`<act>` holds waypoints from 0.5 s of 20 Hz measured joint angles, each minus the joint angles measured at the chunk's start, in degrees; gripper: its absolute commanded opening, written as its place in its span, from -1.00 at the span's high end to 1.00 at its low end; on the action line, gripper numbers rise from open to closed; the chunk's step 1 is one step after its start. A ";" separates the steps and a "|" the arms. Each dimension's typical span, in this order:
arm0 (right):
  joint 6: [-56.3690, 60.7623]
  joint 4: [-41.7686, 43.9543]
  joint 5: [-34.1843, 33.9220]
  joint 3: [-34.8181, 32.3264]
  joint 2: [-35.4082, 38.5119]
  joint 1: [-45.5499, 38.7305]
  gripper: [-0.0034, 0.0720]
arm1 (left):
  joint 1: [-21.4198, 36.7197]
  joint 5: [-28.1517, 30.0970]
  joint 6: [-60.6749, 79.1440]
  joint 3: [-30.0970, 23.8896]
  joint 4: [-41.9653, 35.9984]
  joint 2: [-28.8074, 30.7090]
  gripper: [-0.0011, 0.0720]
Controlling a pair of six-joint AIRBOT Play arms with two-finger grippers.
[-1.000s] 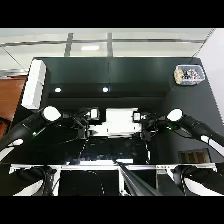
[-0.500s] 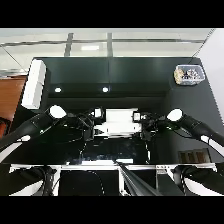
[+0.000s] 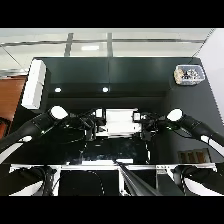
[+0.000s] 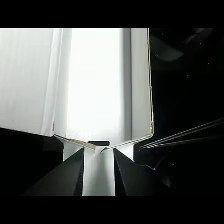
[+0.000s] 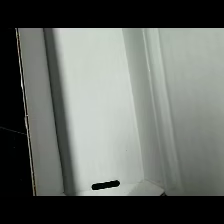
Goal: Fold the box and place the chain.
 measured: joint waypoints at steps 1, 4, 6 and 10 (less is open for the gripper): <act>0.00 0.00 0.00 -0.02 0.00 0.00 -0.32 | -0.17 0.26 0.02 0.00 -0.37 -0.11 0.35; -0.02 -0.02 0.00 0.00 0.00 0.00 -0.32 | -1.22 1.01 0.11 0.00 -3.32 -0.98 0.35; -0.02 -0.04 0.02 0.00 0.00 0.00 -0.32 | -1.92 1.81 0.13 0.00 -5.81 -1.79 0.35; 0.00 -0.04 -0.04 0.00 0.00 -0.02 -0.32 | -2.56 2.73 0.09 0.00 -9.66 -3.37 0.35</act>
